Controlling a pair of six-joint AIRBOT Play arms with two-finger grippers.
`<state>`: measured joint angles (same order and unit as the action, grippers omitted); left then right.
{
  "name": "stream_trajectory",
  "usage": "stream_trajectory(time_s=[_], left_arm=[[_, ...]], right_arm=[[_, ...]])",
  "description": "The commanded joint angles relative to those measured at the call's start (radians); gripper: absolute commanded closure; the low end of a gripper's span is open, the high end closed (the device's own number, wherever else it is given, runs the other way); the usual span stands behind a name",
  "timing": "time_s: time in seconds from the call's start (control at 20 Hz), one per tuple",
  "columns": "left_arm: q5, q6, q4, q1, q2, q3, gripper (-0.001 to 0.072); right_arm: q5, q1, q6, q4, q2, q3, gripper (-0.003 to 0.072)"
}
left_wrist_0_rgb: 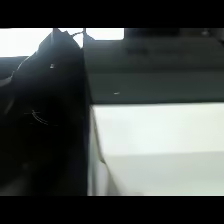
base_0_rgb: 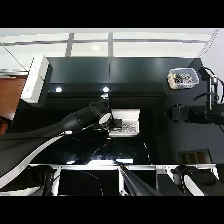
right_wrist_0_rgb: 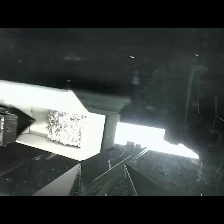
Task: Fold the box and place the chain.
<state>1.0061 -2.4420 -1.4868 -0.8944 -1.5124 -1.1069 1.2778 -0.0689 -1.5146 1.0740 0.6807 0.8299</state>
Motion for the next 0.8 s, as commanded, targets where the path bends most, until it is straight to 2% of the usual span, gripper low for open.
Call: stream_trajectory(time_s=[0.0, 0.1, 0.25, 0.35, 0.4, 0.5, 0.55, 0.65, 0.75], left_arm=[[0.04, 0.017, -0.018, 0.006, 0.005, -0.068, 0.0171], [0.12, 0.112, -0.063, 0.014, 0.021, -0.132, 0.0171], [0.289, 0.429, -0.064, 0.04, 0.086, -0.185, 0.0174], [0.483, 0.731, -0.095, 0.055, 0.158, -0.183, 0.0218], [0.555, 0.827, -0.143, 0.077, 0.193, -0.173, 0.0218], [0.565, 0.925, -0.12, 0.196, 0.276, -0.128, 0.0217], [0.533, 0.952, -0.034, 0.283, 0.311, -0.092, 0.0217], [0.452, 1.102, 0.294, 0.502, 0.356, 0.024, 0.0217], [0.411, 1.301, 0.621, 0.712, 0.349, 0.167, 0.0217]], right_arm=[[-0.001, 0.018, 0.0, -0.008, -0.014, -0.027, 0.0347], [0.0, 0.018, 0.0, -0.012, -0.014, -0.031, 0.0347], [0.0, 0.018, 0.0, -0.027, -0.014, -0.031, 0.0347], [0.003, 0.018, 0.0, -0.026, -0.014, -0.031, 0.0348], [0.006, 0.018, 0.0, -0.026, -0.014, -0.031, 0.0347], [0.009, 0.018, 0.0, -0.026, -0.014, -0.031, 0.0347], [0.009, 0.018, 0.0, -0.026, -0.014, -0.031, 0.0347], [0.005, 0.018, 0.0, -0.026, -0.014, -0.031, 0.0347], [0.005, 0.018, -0.032, -0.027, -0.014, -0.031, 0.0347]])
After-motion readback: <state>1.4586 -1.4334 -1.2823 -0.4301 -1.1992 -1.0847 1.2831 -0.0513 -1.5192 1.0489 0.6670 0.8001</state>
